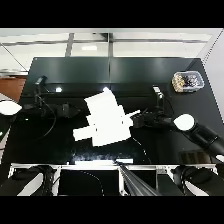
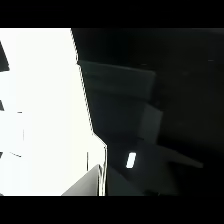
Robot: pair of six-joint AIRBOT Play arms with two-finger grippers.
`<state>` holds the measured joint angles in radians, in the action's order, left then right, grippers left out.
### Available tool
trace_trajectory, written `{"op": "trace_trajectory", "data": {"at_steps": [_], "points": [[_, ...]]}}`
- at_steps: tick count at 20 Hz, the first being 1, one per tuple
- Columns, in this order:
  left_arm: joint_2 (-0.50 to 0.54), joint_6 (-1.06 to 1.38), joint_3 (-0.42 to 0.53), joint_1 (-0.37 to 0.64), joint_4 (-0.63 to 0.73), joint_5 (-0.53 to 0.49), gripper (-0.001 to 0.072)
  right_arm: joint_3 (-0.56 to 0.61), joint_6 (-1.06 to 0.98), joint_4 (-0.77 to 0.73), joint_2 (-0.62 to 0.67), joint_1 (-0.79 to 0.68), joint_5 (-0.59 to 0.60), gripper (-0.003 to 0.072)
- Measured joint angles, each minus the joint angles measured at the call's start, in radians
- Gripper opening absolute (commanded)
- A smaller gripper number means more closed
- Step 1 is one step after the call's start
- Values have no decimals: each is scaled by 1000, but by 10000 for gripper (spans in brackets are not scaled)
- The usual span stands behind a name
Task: Fold the box and place the chain.
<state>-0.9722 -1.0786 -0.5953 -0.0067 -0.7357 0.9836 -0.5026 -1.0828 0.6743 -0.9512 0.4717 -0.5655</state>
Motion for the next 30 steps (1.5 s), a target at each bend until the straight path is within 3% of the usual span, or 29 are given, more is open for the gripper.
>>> {"op": "trace_trajectory", "data": {"at_steps": [3, 10, 20, 25, 29, 30], "points": [[-148, 126, -2, -4, 98, 109, 692, 16, -14, 3, 3, 49, 42, 44], [-406, 413, -5, -7, 316, 174, 692, 25, -28, 6, 5, 76, 42, 44], [-496, 561, -50, -7, 389, 230, 692, 25, -28, 8, 5, 77, 27, 44], [-505, 586, -54, -42, 313, 270, 690, 25, -28, 8, 5, 77, 28, 44], [-506, 648, -61, -76, 281, 277, 482, 25, -28, 9, 5, 77, 31, 44], [-506, 658, -64, -80, 278, 276, 462, 25, -28, 8, 5, 77, 31, 44]]}}
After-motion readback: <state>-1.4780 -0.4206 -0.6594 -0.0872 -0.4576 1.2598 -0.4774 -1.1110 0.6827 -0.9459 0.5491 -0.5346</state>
